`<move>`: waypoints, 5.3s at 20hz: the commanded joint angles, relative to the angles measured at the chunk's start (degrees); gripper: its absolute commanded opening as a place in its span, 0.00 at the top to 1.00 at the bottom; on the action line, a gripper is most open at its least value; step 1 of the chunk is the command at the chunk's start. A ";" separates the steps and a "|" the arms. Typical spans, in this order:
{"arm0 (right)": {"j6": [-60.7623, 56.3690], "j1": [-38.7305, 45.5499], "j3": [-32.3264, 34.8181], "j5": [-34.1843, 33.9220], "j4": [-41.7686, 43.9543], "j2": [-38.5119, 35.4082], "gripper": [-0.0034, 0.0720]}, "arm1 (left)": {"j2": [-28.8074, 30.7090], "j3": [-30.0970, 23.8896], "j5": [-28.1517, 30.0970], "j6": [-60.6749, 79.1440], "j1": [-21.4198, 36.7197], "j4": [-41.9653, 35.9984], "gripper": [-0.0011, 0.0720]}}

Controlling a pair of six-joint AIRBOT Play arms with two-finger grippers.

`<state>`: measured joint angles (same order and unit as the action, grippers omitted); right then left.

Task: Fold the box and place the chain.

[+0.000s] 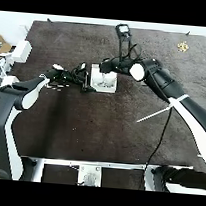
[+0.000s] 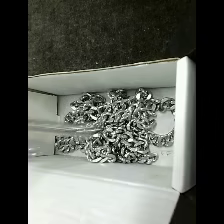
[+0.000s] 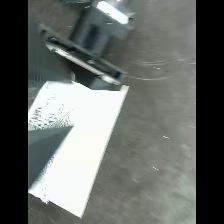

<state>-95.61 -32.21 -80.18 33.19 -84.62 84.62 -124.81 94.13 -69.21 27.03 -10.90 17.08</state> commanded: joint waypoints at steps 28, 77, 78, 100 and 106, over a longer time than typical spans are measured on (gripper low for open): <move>97.13 29.07 -10.29 26.40 49.86 28.61 0.52 | -0.02 0.02 0.02 0.02 0.00 0.02 0.50; 119.03 27.63 -10.23 25.51 54.23 31.26 0.67 | -0.02 0.02 0.02 0.02 0.00 0.02 0.50; 119.05 27.56 -10.23 25.44 54.36 31.26 0.70 | -0.02 0.02 0.02 0.02 0.00 0.02 0.50; 113.50 30.38 -10.23 28.09 56.11 28.74 0.95 | -0.02 0.02 0.02 0.00 0.02 0.02 0.50; 107.08 30.69 -10.23 34.25 52.98 22.69 0.95 | -0.02 0.02 0.02 0.02 0.00 0.02 0.50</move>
<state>15.00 -1.65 -90.41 63.68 -30.59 110.06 -124.79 94.13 -69.21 27.05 -10.92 17.10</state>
